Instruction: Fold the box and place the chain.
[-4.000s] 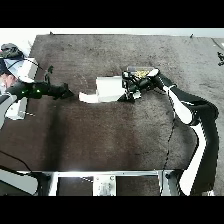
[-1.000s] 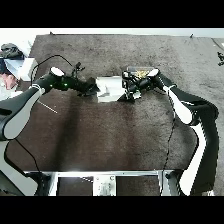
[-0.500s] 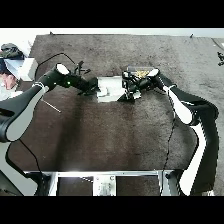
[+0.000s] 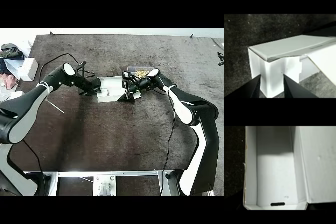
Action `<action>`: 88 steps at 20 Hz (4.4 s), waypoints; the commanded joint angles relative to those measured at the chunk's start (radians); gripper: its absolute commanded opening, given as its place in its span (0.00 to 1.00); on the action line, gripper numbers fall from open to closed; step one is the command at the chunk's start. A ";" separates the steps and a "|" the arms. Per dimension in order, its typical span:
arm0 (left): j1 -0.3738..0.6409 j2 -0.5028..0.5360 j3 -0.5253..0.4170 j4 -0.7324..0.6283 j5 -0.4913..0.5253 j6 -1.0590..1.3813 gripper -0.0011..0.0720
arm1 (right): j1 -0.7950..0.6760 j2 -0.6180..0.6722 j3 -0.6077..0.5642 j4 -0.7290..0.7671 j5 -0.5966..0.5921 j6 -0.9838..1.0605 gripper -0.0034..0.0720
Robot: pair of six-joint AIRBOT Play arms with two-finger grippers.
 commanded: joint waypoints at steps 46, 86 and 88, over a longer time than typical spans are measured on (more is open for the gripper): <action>-0.196 -0.290 0.510 0.679 -0.391 -0.510 0.03 | 0.001 0.000 0.001 0.000 0.000 0.000 0.57; 0.328 -0.050 0.386 -0.352 -0.293 1.096 0.70 | 0.000 0.000 0.001 0.000 0.003 0.000 0.57; 0.328 -0.050 0.386 -0.421 -0.225 1.093 0.70 | 0.000 0.000 0.001 0.000 0.003 0.000 0.57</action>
